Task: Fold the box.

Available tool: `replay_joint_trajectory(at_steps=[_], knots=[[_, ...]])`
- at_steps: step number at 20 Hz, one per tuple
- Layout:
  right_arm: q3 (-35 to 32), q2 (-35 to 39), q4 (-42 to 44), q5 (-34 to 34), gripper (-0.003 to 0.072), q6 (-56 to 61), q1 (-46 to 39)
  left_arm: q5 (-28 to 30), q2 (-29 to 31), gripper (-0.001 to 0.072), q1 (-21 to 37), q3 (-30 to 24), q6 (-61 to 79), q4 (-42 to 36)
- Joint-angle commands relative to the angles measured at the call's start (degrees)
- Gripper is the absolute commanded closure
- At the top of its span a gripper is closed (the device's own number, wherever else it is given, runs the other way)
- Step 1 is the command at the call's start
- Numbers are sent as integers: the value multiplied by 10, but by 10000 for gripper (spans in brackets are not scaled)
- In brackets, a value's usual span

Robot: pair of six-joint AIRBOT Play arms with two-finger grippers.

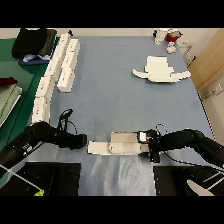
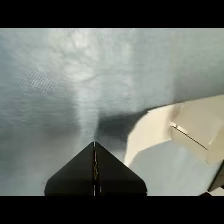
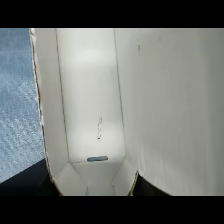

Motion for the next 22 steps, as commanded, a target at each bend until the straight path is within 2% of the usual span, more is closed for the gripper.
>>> replay_joint_trajectory(at_steps=[1,4,6,12,17,18,19,22], knots=[[0,0,0,0,179,0,0,96,0,694,-66,-36,-12,-86],[0,0,0,0,179,0,0,178,-28,694,-151,-38,-13,-122],[0,0,0,0,179,0,0,214,-48,694,-187,-37,-13,-143],[0,0,0,0,179,0,0,196,-39,694,-197,-1,-12,-142],[0,0,0,0,179,0,0,187,-38,690,-197,2,-10,-163],[0,0,0,0,179,0,0,187,-37,525,-197,2,-10,-163],[0,0,0,0,179,0,0,187,-36,229,-197,2,-10,-165],[0,0,0,0,179,0,0,194,-36,244,-197,2,-10,-166]])
